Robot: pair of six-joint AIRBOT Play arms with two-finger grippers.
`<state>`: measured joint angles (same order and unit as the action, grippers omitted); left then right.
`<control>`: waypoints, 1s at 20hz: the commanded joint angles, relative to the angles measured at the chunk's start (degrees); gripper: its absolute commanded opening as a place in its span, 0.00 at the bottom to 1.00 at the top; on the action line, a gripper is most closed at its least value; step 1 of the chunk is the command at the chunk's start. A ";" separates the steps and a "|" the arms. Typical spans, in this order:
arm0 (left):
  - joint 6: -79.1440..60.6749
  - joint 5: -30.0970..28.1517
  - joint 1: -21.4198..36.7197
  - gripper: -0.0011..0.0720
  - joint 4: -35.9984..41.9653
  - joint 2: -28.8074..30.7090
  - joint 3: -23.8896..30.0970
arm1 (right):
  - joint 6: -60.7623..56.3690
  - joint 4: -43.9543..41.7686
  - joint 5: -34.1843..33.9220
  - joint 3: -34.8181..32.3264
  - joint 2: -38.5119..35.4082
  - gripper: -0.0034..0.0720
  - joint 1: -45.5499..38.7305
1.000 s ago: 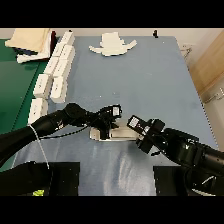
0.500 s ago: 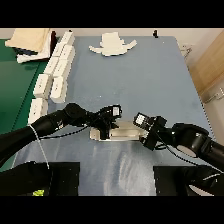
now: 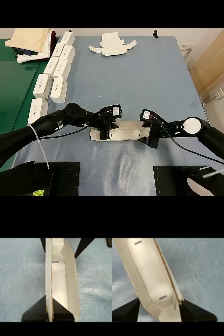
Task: Fold the box.
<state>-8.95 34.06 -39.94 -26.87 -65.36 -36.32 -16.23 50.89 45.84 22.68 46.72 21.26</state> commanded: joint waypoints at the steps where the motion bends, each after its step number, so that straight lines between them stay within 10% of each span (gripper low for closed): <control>1: -0.02 -0.04 0.02 0.03 0.00 0.00 -0.04 | 9.44 -7.19 1.49 -0.02 3.58 1.00 -1.97; 20: -0.02 -0.04 0.02 0.03 0.00 0.00 -0.04 | 15.30 -4.63 1.88 -0.02 7.48 1.00 -1.99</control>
<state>-8.97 34.13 -39.94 -26.89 -65.36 -36.32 -7.33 45.19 48.42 22.68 52.38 19.29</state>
